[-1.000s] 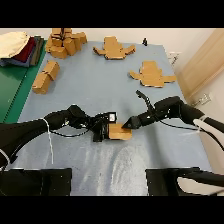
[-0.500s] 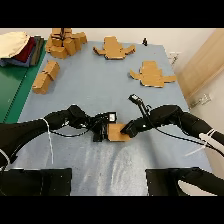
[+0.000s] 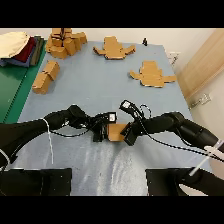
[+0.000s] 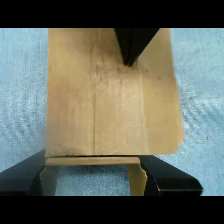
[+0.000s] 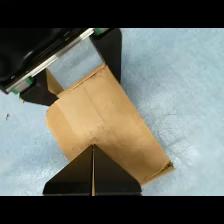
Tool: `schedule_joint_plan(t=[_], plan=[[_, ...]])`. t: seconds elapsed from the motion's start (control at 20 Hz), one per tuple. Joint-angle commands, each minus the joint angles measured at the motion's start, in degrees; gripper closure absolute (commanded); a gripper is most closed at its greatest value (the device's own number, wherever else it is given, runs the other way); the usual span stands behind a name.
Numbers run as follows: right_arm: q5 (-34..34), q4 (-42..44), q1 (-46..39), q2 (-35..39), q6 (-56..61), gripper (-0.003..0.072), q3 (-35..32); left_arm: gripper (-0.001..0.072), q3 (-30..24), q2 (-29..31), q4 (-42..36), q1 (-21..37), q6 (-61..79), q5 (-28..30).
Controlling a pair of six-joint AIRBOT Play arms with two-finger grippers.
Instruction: Fold the box.
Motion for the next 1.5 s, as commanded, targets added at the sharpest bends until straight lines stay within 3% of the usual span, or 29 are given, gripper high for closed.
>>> schedule_joint_plan(t=[0.0,0.15,0.3,0.35,0.45,0.5,0.6,0.75,1.1,1.45], plan=[[0.7,-7.3,3.0,4.9,3.7,0.0682,0.1,0.0186,0.0,0.0,0.0,0.0,0.0,0.0],[1.3,-10.5,4.5,8.0,3.5,0.0682,-0.8,0.0186,0.0,0.0,0.0,0.0,0.0,0.0],[6.5,-21.6,9.0,10.6,3.4,0.0680,-4.0,0.0186,0.0,0.0,0.0,0.0,0.0,0.0],[8.3,-25.3,10.6,10.6,3.2,0.0633,-5.0,0.0186,0.0,0.0,0.0,0.0,0.0,0.0],[9.7,-28.0,12.1,9.5,2.2,0.0369,-5.7,0.0186,0.0,0.0,0.0,0.0,0.0,0.0],[9.9,-28.0,12.1,8.6,1.5,0.0299,-5.7,0.0186,0.0,0.0,0.0,0.0,0.0,0.0],[10.3,-27.9,12.1,6.7,1.3,0.0264,-5.7,0.0186,0.0,0.0,0.0,0.0,0.0,0.0],[11.8,-27.9,12.1,4.6,1.3,0.0102,-5.7,0.0186,0.0,0.0,0.0,0.0,0.0,0.0],[12.9,-28.5,12.4,3.8,-3.1,0.0104,-5.7,0.0186,0.0,0.0,0.0,0.0,0.0,0.0],[11.0,-45.7,20.1,5.0,12.8,0.0132,-6.6,0.0186,0.0,0.0,0.0,0.0,0.0,0.0]])
